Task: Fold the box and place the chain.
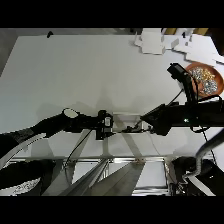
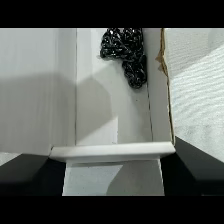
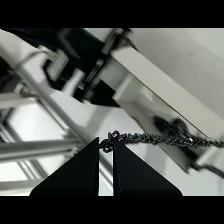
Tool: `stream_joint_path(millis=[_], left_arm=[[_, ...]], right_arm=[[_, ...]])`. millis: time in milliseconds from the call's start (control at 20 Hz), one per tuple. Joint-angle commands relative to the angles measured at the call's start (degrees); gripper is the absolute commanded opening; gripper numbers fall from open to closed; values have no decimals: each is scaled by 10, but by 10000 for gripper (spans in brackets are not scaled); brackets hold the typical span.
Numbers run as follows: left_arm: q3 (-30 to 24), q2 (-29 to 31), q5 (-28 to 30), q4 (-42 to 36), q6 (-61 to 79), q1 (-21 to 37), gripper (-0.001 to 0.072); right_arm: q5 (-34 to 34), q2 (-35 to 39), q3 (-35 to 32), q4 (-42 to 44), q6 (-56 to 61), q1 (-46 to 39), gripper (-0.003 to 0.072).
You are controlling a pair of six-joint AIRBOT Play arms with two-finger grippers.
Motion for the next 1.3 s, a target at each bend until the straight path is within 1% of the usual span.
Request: stream_joint_path(millis=[0,150,250,350,450,500,550,650,750,850,950,1000,1100,1150,1250], left_arm=[[0,0,0,0,0,0,11],[0,0,0,0,0,0,11],[0,0,0,0,0,0,11],[0,0,0,0,0,0,11],[0,0,0,0,0,0,11],[0,0,0,0,0,0,11],[0,0,0,0,0,0,11],[0,0,0,0,0,0,11],[0,0,0,0,0,0,11],[0,0,0,0,0,0,11],[0,0,0,0,0,0,11],[0,0,0,0,0,0,11],[0,0,0,0,0,0,11],[0,0,0,0,0,0,11],[0,0,0,0,0,0,11]], right_arm=[[-37,-4,-3,78,-21,1,19],[-66,-30,-23,70,-26,39,19],[-99,-57,-35,10,-19,83,19],[-112,-91,-38,-60,11,112,20],[-115,-129,-39,-85,20,131,23],[-118,-146,-39,-90,23,138,75],[-124,-160,-39,-91,23,143,145],[-122,-165,-35,-92,22,141,160],[-73,-165,1,-106,21,126,160],[-27,-164,57,-148,22,99,160],[-5,-159,104,-192,22,57,159],[-6,-155,115,-210,22,32,158],[0,-156,113,-244,23,-19,156],[6,-162,108,-274,32,-44,156],[3,-181,81,-329,71,-84,156]])
